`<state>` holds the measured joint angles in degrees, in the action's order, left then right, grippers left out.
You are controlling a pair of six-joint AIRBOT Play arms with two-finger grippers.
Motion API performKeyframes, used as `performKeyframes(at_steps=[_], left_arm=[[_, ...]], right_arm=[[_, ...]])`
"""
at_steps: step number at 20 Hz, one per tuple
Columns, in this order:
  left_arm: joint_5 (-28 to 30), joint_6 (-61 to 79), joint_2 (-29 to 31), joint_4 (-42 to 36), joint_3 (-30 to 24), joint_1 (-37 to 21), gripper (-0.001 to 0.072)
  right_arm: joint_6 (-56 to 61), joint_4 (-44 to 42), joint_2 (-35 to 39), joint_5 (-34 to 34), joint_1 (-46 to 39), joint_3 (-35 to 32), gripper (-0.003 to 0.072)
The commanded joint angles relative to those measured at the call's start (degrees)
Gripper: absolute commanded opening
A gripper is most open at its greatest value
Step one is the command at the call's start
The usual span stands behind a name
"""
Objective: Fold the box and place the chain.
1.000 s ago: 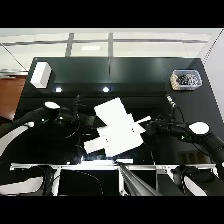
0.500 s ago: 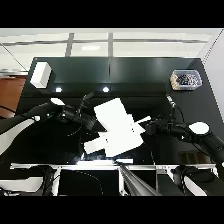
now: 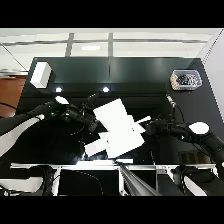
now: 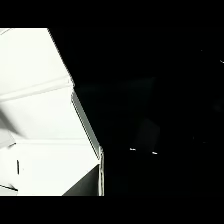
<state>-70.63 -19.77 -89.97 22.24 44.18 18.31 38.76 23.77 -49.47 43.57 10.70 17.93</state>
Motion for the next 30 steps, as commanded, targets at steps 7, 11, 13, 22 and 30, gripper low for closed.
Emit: performKeyframes(at_steps=[7,11,13,22,30], left_arm=[[-1.8,0.0,-0.4,7.6,1.6,0.2,0.0026],[-1.0,-0.4,1.9,13.4,6.6,1.1,0.0023],[2.8,-0.3,4.8,17.8,8.5,3.6,0.0023],[13.1,7.4,9.7,29.3,8.5,10.9,0.0027],[12.1,7.6,8.8,26.6,8.5,10.9,0.0027]], right_arm=[[2.2,3.3,0.1,8.6,-4.7,4.0,0.0698],[0.6,14.8,0.5,27.3,-13.4,15.8,0.0698],[-1.5,21.9,0.5,29.8,-13.4,18.2,0.0699],[-12.1,27.6,0.3,16.5,-0.1,12.3,0.0708],[-24.5,30.7,0.3,11.6,10.2,4.5,0.0707]])
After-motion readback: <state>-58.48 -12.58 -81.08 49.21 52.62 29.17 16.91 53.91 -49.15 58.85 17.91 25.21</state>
